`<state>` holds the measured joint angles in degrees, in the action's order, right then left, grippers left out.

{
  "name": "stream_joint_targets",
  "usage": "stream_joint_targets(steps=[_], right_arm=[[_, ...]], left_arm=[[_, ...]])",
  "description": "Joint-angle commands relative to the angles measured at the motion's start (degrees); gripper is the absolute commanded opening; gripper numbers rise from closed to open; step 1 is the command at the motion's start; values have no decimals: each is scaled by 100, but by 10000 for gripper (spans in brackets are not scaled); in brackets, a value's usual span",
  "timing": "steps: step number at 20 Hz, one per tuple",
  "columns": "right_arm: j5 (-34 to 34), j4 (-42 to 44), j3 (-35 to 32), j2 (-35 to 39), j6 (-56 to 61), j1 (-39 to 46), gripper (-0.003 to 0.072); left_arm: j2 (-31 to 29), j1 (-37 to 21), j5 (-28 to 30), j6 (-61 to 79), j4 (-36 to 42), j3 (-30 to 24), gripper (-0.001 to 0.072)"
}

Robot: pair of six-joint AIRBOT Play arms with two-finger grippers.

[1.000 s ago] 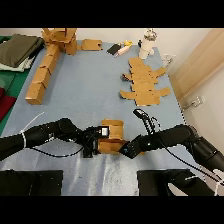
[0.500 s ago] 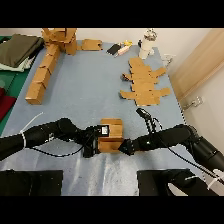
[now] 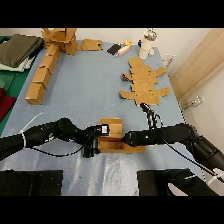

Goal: Fold the box.

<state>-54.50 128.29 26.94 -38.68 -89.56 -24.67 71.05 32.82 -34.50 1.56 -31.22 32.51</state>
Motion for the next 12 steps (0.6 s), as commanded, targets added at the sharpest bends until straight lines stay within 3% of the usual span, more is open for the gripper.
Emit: stream_joint_targets(steps=[1,12], right_arm=[[234,52,129,-105,-15,0,4],[944,55,391,-931,-345,0,4]], left_arm=[[4,-2,-2,9,-7,2,400],[4,2,-59,13,-7,2,404]])
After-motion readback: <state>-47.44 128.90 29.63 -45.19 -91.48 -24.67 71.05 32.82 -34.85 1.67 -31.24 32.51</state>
